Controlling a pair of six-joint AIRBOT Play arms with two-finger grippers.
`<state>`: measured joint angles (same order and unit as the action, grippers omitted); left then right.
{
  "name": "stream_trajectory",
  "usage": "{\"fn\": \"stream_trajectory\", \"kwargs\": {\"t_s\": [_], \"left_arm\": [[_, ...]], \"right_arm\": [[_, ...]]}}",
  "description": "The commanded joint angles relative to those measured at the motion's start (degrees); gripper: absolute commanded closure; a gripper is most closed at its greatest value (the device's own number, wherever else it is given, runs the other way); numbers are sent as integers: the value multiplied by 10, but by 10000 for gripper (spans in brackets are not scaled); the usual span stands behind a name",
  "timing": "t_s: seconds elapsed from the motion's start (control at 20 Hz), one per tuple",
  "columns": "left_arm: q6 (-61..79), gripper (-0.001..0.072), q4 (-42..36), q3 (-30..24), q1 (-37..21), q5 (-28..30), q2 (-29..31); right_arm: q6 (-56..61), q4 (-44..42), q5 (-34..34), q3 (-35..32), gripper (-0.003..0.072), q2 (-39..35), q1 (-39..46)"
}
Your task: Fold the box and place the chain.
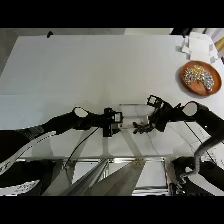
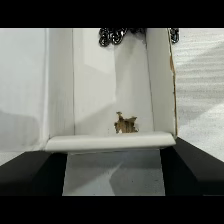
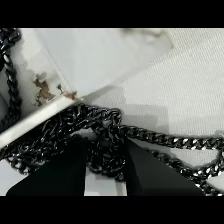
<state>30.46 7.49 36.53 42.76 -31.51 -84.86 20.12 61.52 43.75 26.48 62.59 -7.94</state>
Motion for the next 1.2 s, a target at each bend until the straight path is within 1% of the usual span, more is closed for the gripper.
{"fn": "stream_trajectory", "kwargs": {"t_s": [0.0,0.05,0.1,0.15,0.25,0.35,0.5,0.65,0.75,0.9,1.05,1.15], "left_arm": [[0,389,0,0,0,0,0],[0,389,0,0,0,0,0],[0,389,0,0,0,0,0],[0,389,0,0,0,0,0],[0,389,0,0,0,0,0],[0,389,0,0,0,0,0],[0,389,0,0,0,0,0],[0,389,0,0,0,0,0],[0,389,0,0,0,0,0],[0,389,0,0,0,0,0],[0,389,0,0,0,0,0],[0,389,0,0,0,0,0]], "right_arm": [[67,24,-16,0,498,9,-9],[78,27,-14,0,573,9,-9],[84,28,-12,0,630,9,-9],[84,28,-8,0,669,7,-9],[84,28,-5,0,669,-3,-9],[85,28,2,0,669,-31,-9],[88,28,16,0,669,-88,-9],[118,27,37,0,669,-161,-9],[120,20,67,0,669,-214,-9],[116,-24,116,0,669,-290,-9],[106,-100,128,0,669,-345,-9],[80,-169,128,0,669,-356,-9]]}}
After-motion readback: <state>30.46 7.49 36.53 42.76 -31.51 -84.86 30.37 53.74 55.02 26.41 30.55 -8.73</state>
